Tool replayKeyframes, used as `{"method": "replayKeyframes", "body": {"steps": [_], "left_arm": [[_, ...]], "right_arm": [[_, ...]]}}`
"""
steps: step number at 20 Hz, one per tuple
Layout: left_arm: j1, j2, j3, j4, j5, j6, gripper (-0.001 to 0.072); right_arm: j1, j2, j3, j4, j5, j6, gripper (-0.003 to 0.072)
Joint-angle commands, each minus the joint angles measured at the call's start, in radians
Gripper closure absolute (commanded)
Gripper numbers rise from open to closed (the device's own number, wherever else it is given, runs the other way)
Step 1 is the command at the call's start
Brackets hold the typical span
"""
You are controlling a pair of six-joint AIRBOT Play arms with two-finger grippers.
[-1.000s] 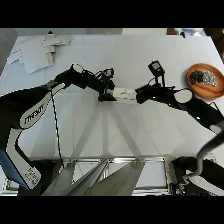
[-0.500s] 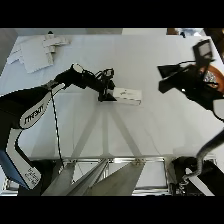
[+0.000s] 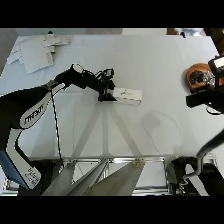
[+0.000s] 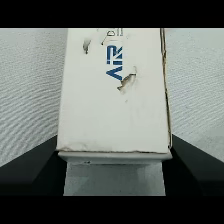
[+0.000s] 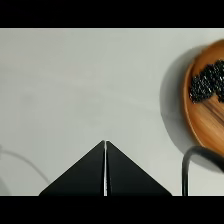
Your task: Fold the box and place the chain.
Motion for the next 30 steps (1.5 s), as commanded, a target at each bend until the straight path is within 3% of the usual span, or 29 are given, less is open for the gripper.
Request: {"method": "replayKeyframes", "body": {"steps": [1,30], "left_arm": [[0.0,0.0,0.0,0.0,0.0,0.0,0.0699],[-0.029,0.008,0.0,-0.021,-0.016,-0.01,0.0704]], "right_arm": [[-0.044,0.005,0.001,-0.156,0.101,0.048,0.0677],[-0.043,0.005,0.001,-0.146,0.101,0.048,0.0677]]}}
